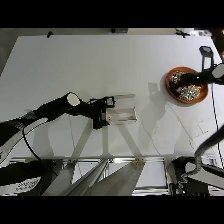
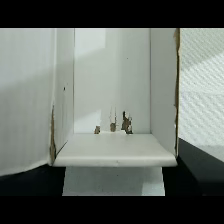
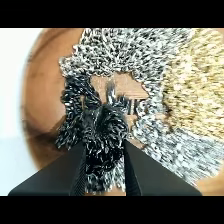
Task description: Fold the box and place the chain.
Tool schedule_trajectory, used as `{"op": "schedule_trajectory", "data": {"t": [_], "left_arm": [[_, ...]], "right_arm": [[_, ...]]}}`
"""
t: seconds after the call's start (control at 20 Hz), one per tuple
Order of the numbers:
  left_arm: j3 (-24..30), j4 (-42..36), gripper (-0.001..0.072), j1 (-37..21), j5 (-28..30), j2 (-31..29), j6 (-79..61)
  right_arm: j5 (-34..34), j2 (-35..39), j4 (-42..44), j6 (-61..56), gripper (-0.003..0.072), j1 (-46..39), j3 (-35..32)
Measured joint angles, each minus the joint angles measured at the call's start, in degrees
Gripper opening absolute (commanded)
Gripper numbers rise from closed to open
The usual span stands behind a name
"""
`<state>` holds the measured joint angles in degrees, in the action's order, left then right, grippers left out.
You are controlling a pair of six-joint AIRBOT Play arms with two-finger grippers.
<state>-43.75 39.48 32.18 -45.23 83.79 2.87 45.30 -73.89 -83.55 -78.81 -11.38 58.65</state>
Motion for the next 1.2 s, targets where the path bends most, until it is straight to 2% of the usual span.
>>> {"op": "schedule_trajectory", "data": {"t": [0.3,0.6,0.9,1.2], "left_arm": [[0.00,0.00,0.0392,0.00,0.00,0.00,0.00],[0.00,0.00,0.0392,0.00,0.00,0.00,0.00],[0.00,0.00,0.0392,0.00,0.00,0.00,0.00],[0.00,0.00,0.0392,0.00,0.00,0.00,0.00]], "right_arm": [[8.48,12.72,1.70,1.33,0.0008,0.00,-0.02],[19.21,23.78,10.49,4.79,0.0008,0.00,-0.02],[27.74,32.04,18.95,6.27,0.0008,0.00,-0.02],[32.09,37.24,29.31,7.13,0.0008,0.00,-0.02]]}}
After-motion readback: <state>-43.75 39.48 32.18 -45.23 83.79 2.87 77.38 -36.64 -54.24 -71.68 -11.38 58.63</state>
